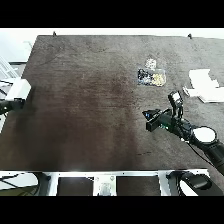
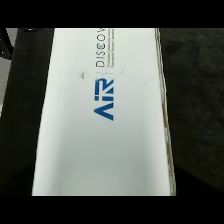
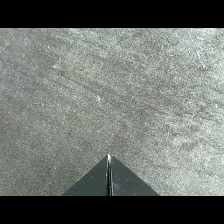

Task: Fold the box and place the chain.

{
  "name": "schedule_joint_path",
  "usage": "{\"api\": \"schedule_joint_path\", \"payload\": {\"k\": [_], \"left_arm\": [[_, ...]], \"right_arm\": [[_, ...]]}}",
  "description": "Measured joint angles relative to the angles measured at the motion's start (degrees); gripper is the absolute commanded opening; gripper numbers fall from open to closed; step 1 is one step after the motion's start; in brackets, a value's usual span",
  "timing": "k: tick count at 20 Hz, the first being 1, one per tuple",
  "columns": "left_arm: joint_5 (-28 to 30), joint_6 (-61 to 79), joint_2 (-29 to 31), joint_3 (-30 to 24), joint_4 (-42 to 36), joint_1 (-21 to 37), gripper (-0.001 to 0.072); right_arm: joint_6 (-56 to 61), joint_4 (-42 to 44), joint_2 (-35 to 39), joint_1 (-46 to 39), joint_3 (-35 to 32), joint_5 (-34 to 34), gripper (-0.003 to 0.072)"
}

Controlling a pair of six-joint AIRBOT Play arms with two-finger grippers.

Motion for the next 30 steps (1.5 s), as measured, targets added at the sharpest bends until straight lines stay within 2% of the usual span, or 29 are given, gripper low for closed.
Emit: {"api": "schedule_joint_path", "payload": {"k": [3, 4, 5, 7, 8, 9, 10, 11, 13, 16, 17, 21, 22, 23, 24, 25, 26, 30], "left_arm": [[1.5, 1.2, -1.1, 0.2, -0.7, 0.1, 0.0041], [1.7, 1.4, -1.2, 0.2, -0.8, 0.2, 0.0318], [2.1, 1.5, -1.4, 0.2, -1.2, 0.2, 0.0465], [2.3, 1.9, -1.6, 0.2, -1.3, 0.2, 0.0648], [2.2, 2.3, -1.6, 0.2, -1.5, 0.2, 0.0682], [1.9, 2.7, -1.6, 0.2, -1.5, 0.2, 0.0684], [1.6, 3.1, -1.7, 0.2, -1.5, 0.2, 0.0720], [1.4, 3.4, -1.7, 0.2, -1.5, 0.2, 0.0720], [1.3, 4.0, -1.7, 0.2, -1.3, 0.2, 0.0720], [-0.6, 4.2, -1.6, 1.5, -0.6, 0.2, 0.0720], [-1.7, 3.5, -1.4, 2.3, 0.3, 0.2, 0.0720], [-3.4, -1.9, 2.2, 5.7, 7.5, 0.2, 0.0720], [-3.4, -3.5, 3.5, 6.7, 9.3, 0.2, 0.0697], [-3.4, -4.9, 4.7, 7.6, 10.6, 0.2, 0.0549], [-4.0, -6.2, 6.2, 8.6, 11.0, 0.2, 0.0232], [-5.1, -7.0, 7.5, 9.6, 10.4, 0.2, 0.0025], [-7.4, -6.9, 9.0, 10.6, 8.8, 0.2, 0.0017], [-18.1, -1.6, 15.9, 12.5, -1.8, -0.9, 0.0013]], "right_arm": [[0.0, 0.0, 0.0, 0.0, 0.0, -0.1, 0.0009], [0.0, 0.0, 0.0, 0.0, 0.0, -0.1, 0.0009], [0.0, 0.0, 0.0, 0.0, 0.0, -0.1, 0.0009], [0.0, 0.0, 0.0, 0.0, 0.0, -0.2, 0.0009], [0.0, 0.0, 0.0, 0.0, 0.0, -0.3, 0.0010], [0.0, 0.0, 0.0, 0.0, 0.0, -0.5, 0.0010], [0.0, 0.0, 0.0, 0.0, 0.0, -0.6, 0.0047], [0.0, 0.0, 0.0, 0.0, 0.0, -0.8, 0.0147], [0.0, 0.0, 0.0, 0.0, 0.0, -1.0, 0.0243], [0.0, 0.0, 0.0, 0.0, 0.0, -1.2, 0.0488], [0.0, 0.0, 0.0, 0.0, 0.0, -1.2, 0.0543], [0.0, 0.0, 0.0, 0.0, 0.0, -1.3, 0.0544], [0.0, 0.0, 0.0, 0.0, 0.0, -1.3, 0.0540], [0.0, 0.0, 0.0, 0.0, 0.0, -1.3, 0.0448], [0.0, 0.1, 0.0, 0.0, 0.0, -1.3, 0.0191], [0.0, 0.4, 0.1, 0.0, 0.0, -1.3, 0.0043], [0.0, 0.9, 0.3, 0.0, 0.0, -1.3, 0.0009], [0.0, 1.9, 3.1, 0.0, 0.3, -2.4, 0.0007]]}}
